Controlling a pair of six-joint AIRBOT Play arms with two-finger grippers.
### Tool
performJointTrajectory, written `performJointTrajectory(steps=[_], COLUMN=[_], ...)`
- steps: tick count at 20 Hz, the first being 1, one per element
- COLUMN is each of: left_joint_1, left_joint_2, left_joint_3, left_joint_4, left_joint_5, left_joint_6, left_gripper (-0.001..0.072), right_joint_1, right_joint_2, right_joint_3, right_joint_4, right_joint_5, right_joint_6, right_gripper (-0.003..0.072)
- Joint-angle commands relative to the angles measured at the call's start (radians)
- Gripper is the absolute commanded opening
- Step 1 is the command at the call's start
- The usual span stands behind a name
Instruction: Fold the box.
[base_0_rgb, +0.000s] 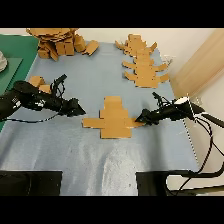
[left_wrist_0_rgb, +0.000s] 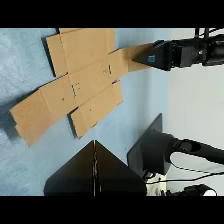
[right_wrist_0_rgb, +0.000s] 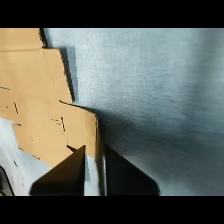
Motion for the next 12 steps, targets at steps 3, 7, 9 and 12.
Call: performJointTrajectory(steps=[3,7,9,12], left_joint_1=[0.073,0.179,0.197,0.188], left_joint_2=[-0.135,-0.317,-0.393,-0.468], left_joint_3=[0.021,0.080,0.114,0.148], left_joint_4=[-0.087,-0.234,-0.252,-0.262], left_joint_5=[-0.137,-0.286,-0.338,-0.348], left_joint_6=[0.130,0.238,0.252,0.251], left_gripper=[0.0017,0.0017,0.0018,0.0402], right_joint_1=[0.085,0.148,0.175,0.185], right_joint_2=[-0.039,0.002,0.059,0.174], right_joint_3=[0.002,-0.053,-0.132,-0.270], right_joint_4=[0.056,0.217,0.288,0.336], right_joint_5=[0.021,0.050,0.036,-0.005], right_joint_6=[-0.093,-0.253,-0.324,-0.402], right_gripper=[0.0003,0.0002,0.0002,0.0002])
